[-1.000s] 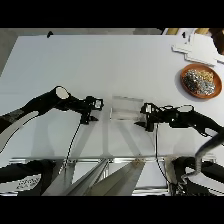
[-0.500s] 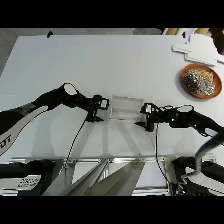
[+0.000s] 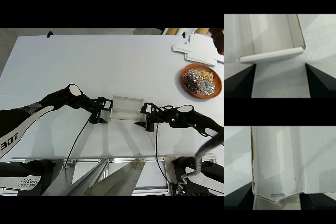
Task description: Fold the box and place the chain.
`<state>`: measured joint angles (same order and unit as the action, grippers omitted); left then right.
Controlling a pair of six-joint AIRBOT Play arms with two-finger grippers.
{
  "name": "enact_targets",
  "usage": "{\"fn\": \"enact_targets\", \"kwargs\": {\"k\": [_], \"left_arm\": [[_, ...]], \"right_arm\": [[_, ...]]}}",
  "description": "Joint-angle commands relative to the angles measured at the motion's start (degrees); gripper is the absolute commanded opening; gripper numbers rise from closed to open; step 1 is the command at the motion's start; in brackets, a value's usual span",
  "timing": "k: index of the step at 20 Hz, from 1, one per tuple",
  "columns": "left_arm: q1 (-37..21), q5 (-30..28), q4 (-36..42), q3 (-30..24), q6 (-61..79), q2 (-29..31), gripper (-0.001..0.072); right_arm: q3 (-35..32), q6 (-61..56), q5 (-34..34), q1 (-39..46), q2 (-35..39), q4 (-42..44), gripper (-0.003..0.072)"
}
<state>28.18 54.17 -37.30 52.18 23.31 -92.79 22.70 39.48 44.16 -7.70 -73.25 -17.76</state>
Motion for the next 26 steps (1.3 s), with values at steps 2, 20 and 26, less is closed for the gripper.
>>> {"fn": "enact_targets", "kwargs": {"k": [2, 20, 26], "left_arm": [[-0.3, -0.8, 1.8, 0.0, 2.8, -0.2, 0.0708], [-1.5, -0.4, 6.9, 0.0, 4.2, 0.8, 0.0707], [-1.2, -0.3, 6.6, 0.0, 4.2, 0.8, 0.0707]], "right_arm": [[0.0, 0.0, 0.0, 0.0, 0.0, 0.0, 0.0339], [0.0, 0.0, 0.0, 0.0, 0.0, 0.0, 0.0339], [0.0, 0.0, 0.0, 0.0, 0.0, 0.0, 0.0339]]}}
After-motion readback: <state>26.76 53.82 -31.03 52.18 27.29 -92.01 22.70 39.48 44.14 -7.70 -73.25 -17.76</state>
